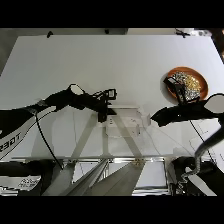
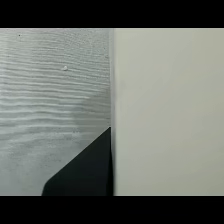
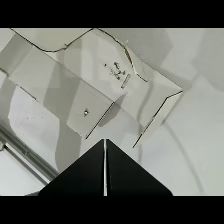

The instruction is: Fold the box and place the chain.

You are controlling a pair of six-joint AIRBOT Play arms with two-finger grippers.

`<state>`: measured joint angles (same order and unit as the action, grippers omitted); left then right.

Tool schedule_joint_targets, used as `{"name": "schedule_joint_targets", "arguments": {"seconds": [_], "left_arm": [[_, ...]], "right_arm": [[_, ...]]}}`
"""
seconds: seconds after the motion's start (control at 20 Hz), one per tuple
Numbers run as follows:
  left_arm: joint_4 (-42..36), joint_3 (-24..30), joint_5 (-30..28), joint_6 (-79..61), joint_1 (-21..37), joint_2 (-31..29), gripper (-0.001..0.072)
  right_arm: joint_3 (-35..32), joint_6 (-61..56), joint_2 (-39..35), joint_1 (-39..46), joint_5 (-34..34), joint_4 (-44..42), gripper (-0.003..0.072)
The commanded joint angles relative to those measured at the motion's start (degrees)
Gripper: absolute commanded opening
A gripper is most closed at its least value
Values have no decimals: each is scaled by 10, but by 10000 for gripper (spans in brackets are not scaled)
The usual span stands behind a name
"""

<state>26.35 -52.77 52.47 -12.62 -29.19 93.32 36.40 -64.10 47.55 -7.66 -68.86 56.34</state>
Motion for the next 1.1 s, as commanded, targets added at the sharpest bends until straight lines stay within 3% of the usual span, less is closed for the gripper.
{"name": "schedule_joint_targets", "arguments": {"seconds": [0.0, 0.75, 1.05], "left_arm": [[3, 0, -7, 0, 0, 1, 2], [3, 0, -6, 26, 0, 1, 4], [-19, 0, -35, 26, -1, 0, 2]], "right_arm": [[0, 0, 0, 0, 8, 7, 11], [0, 0, 0, 0, 10, 7, 11], [0, 0, 0, 0, 19, 7, 11]]}}
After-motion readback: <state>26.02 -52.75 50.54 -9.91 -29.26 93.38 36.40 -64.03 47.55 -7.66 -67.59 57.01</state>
